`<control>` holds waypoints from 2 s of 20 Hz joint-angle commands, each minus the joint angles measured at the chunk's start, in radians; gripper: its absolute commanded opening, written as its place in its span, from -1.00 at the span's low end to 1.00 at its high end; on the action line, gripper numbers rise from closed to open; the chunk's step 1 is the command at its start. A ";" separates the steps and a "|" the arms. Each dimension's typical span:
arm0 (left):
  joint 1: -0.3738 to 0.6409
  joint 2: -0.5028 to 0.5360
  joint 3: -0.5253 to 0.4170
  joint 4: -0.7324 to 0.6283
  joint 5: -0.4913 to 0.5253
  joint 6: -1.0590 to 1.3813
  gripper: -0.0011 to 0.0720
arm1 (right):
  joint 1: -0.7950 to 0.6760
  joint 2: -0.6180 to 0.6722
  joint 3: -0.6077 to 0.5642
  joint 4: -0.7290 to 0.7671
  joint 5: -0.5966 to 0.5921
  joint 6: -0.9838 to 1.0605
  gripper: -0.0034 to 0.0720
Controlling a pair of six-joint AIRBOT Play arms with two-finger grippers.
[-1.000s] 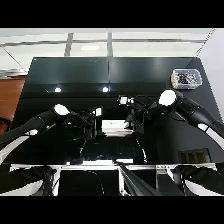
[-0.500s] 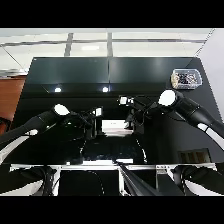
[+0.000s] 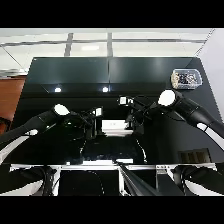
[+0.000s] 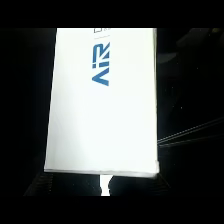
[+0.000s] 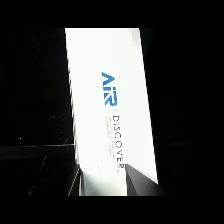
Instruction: Fold the box and place the chain.
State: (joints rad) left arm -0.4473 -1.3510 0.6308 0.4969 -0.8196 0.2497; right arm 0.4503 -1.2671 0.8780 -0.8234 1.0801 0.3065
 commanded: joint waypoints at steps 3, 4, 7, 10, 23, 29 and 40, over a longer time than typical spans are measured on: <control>0.000 0.000 0.001 0.000 0.000 0.001 0.27 | 0.000 -0.006 -0.001 0.002 -0.012 0.002 -0.08; 0.000 0.000 0.001 0.000 0.000 0.001 0.27 | 0.000 -0.007 -0.001 0.002 -0.014 0.003 -0.08; 0.000 0.000 0.001 0.000 0.000 0.001 0.27 | 0.000 -0.008 -0.001 0.002 -0.011 0.016 -0.08; 0.000 0.000 0.001 0.000 0.000 0.001 0.27 | 0.000 -0.008 -0.001 0.003 -0.011 0.019 -0.08; 0.000 0.000 0.001 0.000 0.000 0.001 0.27 | 0.000 -0.013 0.000 0.026 -0.021 0.054 -0.07; 0.000 0.000 0.001 0.000 0.000 0.000 0.27 | 0.000 -0.013 0.000 0.047 -0.022 0.064 -0.07; 0.000 0.000 0.001 0.000 0.000 0.000 0.24 | -0.003 0.050 0.001 0.043 0.057 0.138 -0.08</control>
State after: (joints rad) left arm -0.4473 -1.3510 0.6308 0.4980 -0.8188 0.2516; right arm 0.4480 -1.2339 0.8776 -0.7818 1.0893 0.3836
